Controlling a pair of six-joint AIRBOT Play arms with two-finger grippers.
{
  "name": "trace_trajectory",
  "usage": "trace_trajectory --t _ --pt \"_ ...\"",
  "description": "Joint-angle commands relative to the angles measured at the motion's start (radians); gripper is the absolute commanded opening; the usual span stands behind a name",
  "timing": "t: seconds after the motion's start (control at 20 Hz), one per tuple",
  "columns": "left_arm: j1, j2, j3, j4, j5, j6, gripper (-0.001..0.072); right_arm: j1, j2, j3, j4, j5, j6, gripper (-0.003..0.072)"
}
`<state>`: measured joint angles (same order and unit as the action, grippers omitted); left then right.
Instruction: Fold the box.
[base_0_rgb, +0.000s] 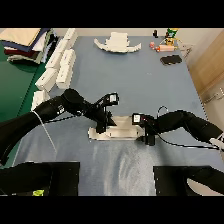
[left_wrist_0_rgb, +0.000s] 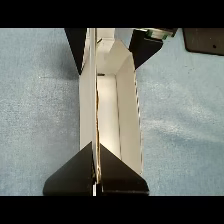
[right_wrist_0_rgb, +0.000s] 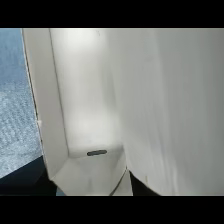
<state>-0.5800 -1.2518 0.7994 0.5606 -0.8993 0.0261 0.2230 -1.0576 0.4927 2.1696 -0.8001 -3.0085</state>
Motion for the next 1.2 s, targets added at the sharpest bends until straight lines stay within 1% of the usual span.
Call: trace_trajectory --t 0.0,0.05,0.1,1.15 --pt "0.000 0.000 0.000 0.000 0.000 0.000 0.0011 0.002 -0.021 0.000 0.000 0.000 0.000 0.0576" --pt "0.000 0.000 0.000 0.000 0.000 0.000 0.0011 0.002 -0.021 0.000 -0.002 -0.001 0.000 0.0515" --pt "0.000 0.000 0.000 0.000 0.000 0.000 0.0011 0.002 -0.021 0.000 -0.008 -0.001 0.000 0.0504" --pt "0.000 0.000 0.000 0.000 0.000 0.000 0.0011 0.002 -0.021 0.000 -0.019 -0.002 0.000 0.0505"
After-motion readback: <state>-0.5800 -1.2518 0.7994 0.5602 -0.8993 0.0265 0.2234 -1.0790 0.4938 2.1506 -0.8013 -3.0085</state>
